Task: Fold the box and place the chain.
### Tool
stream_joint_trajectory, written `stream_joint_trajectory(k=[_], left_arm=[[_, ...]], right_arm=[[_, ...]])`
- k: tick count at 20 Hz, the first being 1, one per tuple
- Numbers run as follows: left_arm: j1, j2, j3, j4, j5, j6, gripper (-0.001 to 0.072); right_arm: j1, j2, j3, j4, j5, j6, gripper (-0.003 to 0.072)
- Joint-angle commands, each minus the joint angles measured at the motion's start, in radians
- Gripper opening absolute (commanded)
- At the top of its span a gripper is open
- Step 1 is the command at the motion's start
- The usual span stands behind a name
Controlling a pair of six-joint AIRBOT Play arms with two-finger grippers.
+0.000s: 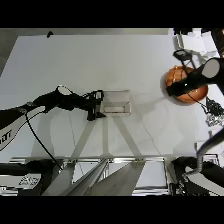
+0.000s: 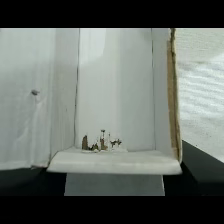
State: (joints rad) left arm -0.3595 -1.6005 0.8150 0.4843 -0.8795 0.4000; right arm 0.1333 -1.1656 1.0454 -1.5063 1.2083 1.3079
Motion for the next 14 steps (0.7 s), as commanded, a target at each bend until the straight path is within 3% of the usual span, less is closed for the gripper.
stream_joint_trajectory(k=[1,7,14], left_arm=[[0.0,0.0,0.0,0.0,0.0,0.0,0.0117],[0.0,0.0,0.0,0.0,0.0,0.0,0.0117],[0.0,0.0,0.0,0.0,0.0,0.0,0.0117]], right_arm=[[0.19,0.027,-0.019,0.034,-0.015,-0.008,0.0014],[0.407,0.009,-0.018,0.283,-0.228,-0.066,0.0012],[0.441,-0.045,-0.016,0.645,-0.286,-0.335,0.0012]])
